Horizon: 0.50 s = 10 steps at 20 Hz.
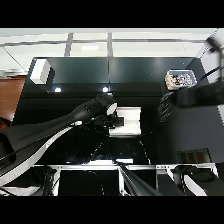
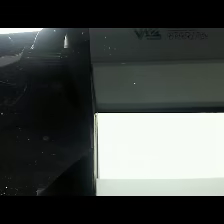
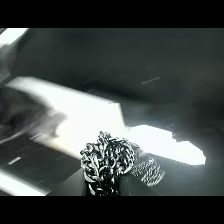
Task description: Fold the box and place the chain.
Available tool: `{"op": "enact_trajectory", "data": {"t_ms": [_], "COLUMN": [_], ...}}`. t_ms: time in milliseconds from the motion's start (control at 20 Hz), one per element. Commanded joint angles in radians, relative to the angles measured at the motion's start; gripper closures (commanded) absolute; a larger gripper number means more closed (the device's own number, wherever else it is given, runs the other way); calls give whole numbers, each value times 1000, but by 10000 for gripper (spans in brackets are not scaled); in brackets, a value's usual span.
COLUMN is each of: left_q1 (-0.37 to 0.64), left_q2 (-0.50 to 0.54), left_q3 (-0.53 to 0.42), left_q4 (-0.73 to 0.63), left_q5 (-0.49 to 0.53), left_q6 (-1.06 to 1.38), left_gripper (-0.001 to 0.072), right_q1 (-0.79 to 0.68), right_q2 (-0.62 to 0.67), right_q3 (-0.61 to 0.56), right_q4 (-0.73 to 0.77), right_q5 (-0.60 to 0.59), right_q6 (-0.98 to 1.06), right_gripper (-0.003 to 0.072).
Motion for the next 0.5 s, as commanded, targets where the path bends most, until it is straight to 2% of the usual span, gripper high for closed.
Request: {"op": "enact_trajectory", "data": {"t_ms": [0,200,450], "left_q1": [0,0,0], "left_q2": [0,0,0], "left_q3": [1,1,0], "left_q4": [0,0,0], "left_q5": [2,2,2], "left_q6": [0,0,0], "left_gripper": [683,684,683], "right_q1": [142,262,314], "right_q2": [26,-1,-87], "right_q3": [-184,-306,-378], "right_q4": [194,195,190], "right_q5": [-180,-425,-481], "right_q6": [-3,28,37], "right_gripper": [673,673,673]}}
